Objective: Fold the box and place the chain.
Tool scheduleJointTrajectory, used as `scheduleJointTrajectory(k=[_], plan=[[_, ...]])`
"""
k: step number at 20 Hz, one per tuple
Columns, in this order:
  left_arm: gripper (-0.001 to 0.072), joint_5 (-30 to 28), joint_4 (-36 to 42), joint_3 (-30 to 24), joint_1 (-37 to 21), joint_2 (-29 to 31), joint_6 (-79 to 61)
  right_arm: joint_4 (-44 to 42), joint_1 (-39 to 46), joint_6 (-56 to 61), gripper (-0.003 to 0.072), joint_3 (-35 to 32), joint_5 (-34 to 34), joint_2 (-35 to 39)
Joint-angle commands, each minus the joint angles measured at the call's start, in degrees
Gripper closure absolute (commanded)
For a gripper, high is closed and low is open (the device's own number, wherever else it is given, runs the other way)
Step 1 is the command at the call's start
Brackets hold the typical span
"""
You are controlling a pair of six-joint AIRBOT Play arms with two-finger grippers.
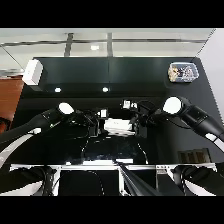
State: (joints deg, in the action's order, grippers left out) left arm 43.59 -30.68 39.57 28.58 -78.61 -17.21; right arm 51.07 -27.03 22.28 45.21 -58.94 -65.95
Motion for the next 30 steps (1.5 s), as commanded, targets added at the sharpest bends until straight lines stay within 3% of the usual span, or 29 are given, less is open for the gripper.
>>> scheduleJointTrajectory(k=[1,5,8,10,11,12,13,18,22,30], plan=[[0.0255,-0.02,0.04,0.07,0.0,-0.04,0.02,0.2,-0.07,0.0,0.0359,-0.5,-0.57,-0.44],[0.0256,-0.02,0.04,0.07,0.0,-0.04,0.02,-0.02,0.22,2.23,0.036,-0.57,-0.68,0.48],[0.0255,-0.02,0.04,0.07,0.0,-0.04,0.02,-0.7,2.45,17.25,0.036,0.5,-0.74,4.11],[0.0256,-0.02,0.04,0.07,0.0,-0.04,0.02,-1.86,5.09,26.69,0.0366,0.46,-4.24,5.22],[0.0255,-0.02,0.04,0.07,0.0,-0.04,0.02,-2.91,6.4,29.99,0.0486,0.02,-6.56,5.18],[0.0255,-0.02,0.04,0.07,0.0,-0.04,0.02,-5.16,7.32,31.23,0.0634,-1.03,-7.69,5.18],[0.0255,-0.02,0.04,0.07,0.0,-0.04,0.04,-9.31,7.82,31.98,0.0668,-2.84,-7.45,5.18],[0.0256,-0.02,0.04,0.07,0.0,-0.04,0.02,-37.75,7.87,31.95,0.0667,-11.28,4.68,4.07],[0.0255,-0.02,0.04,0.07,0.0,-0.04,0.04,-37.81,7.02,31.95,0.0668,-11.47,6.29,-0.11],[0.0255,-0.04,0.07,0.07,0.0,-0.02,0.04,-28.98,6.56,34.73,0.0668,-11.47,6.54,-6.71]])
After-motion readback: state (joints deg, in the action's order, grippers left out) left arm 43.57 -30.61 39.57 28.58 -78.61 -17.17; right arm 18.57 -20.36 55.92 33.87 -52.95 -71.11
